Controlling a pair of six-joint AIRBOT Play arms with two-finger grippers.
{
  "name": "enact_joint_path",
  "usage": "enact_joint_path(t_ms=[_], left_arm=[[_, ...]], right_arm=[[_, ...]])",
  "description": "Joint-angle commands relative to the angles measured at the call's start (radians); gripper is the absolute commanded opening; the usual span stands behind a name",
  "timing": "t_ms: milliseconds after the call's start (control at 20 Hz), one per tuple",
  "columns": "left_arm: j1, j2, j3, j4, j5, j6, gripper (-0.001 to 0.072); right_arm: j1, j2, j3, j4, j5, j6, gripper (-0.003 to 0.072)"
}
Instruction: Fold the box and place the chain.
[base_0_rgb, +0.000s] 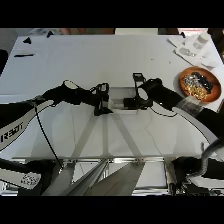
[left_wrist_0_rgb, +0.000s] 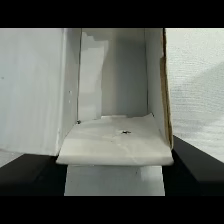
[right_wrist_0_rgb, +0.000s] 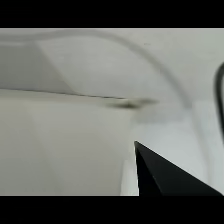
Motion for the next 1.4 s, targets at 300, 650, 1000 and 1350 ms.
enact_joint_path(t_ms=[300,650,1000,1350], left_arm=[[0.0,0.0,0.0,0.001,-0.001,0.0,0.0318],[0.0,0.0,0.0,0.001,-0.001,0.0,0.0318],[0.0,0.0,0.0,0.001,-0.001,0.0,0.0318],[0.0,0.0,0.0,0.001,-0.001,0.0,0.0318]], right_arm=[[-0.078,0.36,0.001,-0.116,0.116,-0.021,0.0405],[-0.433,0.452,0.001,-0.294,0.142,-0.341,0.0408],[-0.774,0.324,0.001,-0.261,-0.061,-0.498,0.0536],[-0.964,0.06,0.017,-0.168,-0.16,-0.495,0.0539]])
